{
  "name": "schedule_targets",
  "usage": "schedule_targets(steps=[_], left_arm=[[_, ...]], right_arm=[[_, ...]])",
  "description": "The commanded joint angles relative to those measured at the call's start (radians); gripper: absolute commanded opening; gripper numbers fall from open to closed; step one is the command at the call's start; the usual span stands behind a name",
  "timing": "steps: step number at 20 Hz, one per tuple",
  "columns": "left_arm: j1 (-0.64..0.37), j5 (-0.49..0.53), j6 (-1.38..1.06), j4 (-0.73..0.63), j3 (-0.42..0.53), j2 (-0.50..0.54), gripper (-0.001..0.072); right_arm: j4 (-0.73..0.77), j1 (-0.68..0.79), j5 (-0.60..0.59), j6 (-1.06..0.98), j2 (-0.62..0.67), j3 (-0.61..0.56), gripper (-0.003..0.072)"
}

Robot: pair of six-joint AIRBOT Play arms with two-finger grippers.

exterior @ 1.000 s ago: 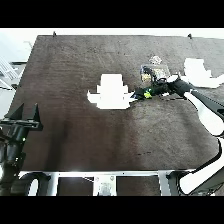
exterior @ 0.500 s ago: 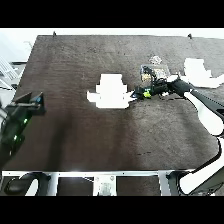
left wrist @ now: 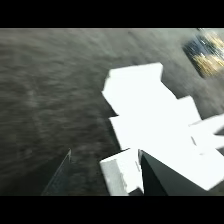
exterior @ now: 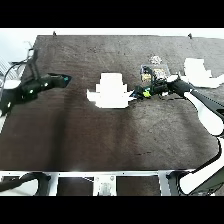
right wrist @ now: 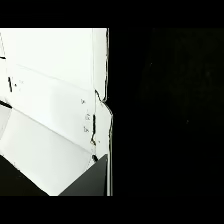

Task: Fold the box and place the chain.

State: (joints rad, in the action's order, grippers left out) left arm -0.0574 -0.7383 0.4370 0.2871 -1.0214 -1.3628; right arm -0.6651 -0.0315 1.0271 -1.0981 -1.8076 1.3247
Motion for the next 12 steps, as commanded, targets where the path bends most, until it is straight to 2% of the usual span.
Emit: schedule_targets(steps=[1,3,6,9,12], left_arm=[[0.000,-0.302,0.251,0.235,-0.319,-0.249,0.0491],[0.000,-0.346,0.309,0.250,-0.436,-0.321,0.0491],[0.001,-0.376,0.355,0.264,-0.555,-0.387,0.0491],[0.002,-0.408,0.401,0.276,-0.646,-0.444,0.0491],[0.039,-0.430,0.449,0.388,-0.716,-0.493,0.0491]], right_arm=[[0.002,-0.004,-0.039,0.018,0.000,0.001,0.0007],[-0.002,-0.017,-0.059,0.037,0.000,0.000,0.0007],[-0.010,-0.034,-0.087,0.044,0.000,-0.008,0.0007],[-0.032,-0.060,-0.099,0.051,0.007,-0.026,0.0006],[-0.035,-0.070,-0.206,0.054,0.062,-0.088,0.0006]])
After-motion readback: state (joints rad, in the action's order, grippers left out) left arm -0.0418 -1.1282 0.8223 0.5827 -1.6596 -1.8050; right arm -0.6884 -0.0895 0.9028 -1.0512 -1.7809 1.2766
